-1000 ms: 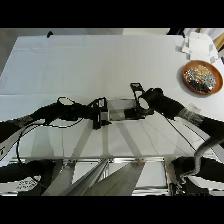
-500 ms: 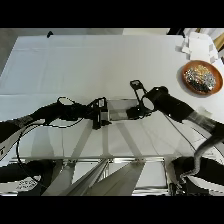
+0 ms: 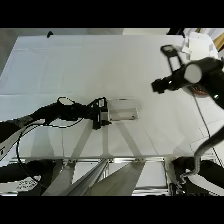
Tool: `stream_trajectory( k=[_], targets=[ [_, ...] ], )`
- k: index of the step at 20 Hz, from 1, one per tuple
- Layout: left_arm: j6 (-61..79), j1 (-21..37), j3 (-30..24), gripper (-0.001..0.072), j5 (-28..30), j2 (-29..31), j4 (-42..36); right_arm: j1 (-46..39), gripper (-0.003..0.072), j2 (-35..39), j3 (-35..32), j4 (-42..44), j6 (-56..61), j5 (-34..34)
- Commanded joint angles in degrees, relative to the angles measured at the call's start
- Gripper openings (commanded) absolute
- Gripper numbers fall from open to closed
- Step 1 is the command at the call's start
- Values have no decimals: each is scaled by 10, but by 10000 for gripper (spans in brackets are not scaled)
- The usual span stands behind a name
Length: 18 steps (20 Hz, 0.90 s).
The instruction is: Fold the box and place the chain.
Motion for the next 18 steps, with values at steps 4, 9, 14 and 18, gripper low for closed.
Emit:
stream_trajectory(
  k=[4,9,14,18],
  targets=[
    [0,0,0,137,0,0,0,-265,292,-99,109,3,-76,-10],
    [0,0,0,137,0,0,0,-359,291,-199,142,3,-76,-47],
    [0,0,0,137,0,0,0,-367,291,-278,144,-12,-76,-66],
    [0,0,0,137,0,0,0,-367,290,-308,144,-48,-73,-94]
  ],
)
